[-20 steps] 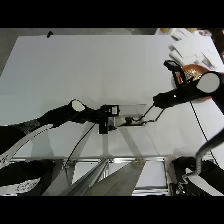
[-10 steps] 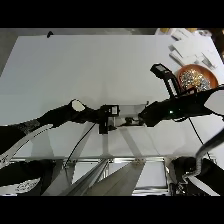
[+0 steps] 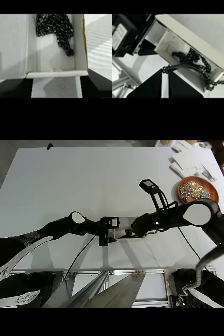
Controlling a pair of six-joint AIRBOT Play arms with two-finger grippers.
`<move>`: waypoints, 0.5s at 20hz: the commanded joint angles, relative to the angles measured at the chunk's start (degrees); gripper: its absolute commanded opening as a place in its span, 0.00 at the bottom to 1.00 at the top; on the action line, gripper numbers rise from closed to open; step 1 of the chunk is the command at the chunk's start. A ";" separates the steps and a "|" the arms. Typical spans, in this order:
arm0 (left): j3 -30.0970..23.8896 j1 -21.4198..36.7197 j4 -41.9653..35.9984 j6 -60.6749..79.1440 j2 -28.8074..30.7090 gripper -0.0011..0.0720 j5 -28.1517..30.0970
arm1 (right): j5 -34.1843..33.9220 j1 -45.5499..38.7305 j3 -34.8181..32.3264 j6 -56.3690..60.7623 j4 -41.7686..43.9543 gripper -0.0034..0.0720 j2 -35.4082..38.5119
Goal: Fold the box and place the chain.
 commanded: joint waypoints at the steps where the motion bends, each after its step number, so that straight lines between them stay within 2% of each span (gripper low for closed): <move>1: -0.02 -0.02 0.02 0.02 0.04 0.45 0.00 | -3.37 -0.57 -0.37 -1.79 -0.98 0.22 -2.91; 3: -0.02 -0.02 0.02 0.02 0.04 0.45 0.00 | -2.12 -3.10 2.56 -4.00 -0.76 0.36 -2.89; 6: -0.02 -0.02 0.00 0.02 0.04 0.45 0.00 | 0.37 -9.79 9.94 -7.13 -0.76 0.36 -2.89; 7: -0.02 -0.02 0.00 0.02 0.04 0.45 0.00 | -0.48 -12.72 11.45 -7.28 -0.92 0.27 -2.91; 8: -0.02 -0.02 0.02 0.02 0.04 0.45 0.00 | -2.23 -15.93 11.74 -7.28 -1.07 0.11 -2.93; 9: -0.02 -0.02 0.02 0.02 0.04 0.45 0.00 | -3.15 -18.78 11.72 -7.26 -1.84 0.07 -3.43; 10: -0.02 -0.02 0.00 0.02 0.04 0.45 0.00 | -3.26 -21.18 11.72 -7.23 -3.23 0.07 -4.52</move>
